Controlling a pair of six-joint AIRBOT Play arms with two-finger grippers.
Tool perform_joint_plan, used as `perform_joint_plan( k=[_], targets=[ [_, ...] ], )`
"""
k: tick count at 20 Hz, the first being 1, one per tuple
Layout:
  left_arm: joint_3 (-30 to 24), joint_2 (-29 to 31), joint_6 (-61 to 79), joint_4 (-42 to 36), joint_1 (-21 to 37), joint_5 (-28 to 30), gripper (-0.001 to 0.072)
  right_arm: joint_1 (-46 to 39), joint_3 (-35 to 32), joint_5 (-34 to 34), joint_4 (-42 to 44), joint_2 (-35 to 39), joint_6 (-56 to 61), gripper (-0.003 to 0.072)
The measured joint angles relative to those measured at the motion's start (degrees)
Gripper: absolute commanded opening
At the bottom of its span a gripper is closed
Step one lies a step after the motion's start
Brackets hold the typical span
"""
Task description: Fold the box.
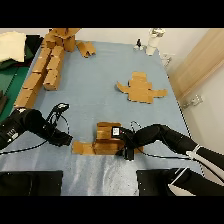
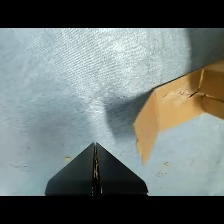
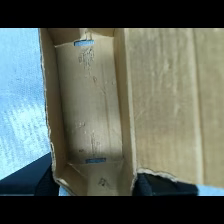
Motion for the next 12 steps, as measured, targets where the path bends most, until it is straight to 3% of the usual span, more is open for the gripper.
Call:
perform_joint_plan(
  k=[12],
  targets=[
    [-4.79,-5.92,-5.33,-12.33,-7.45,11.41,0.0011,0.0,0.0,0.0,0.0,0.0,0.02,0.0513]
  ],
)
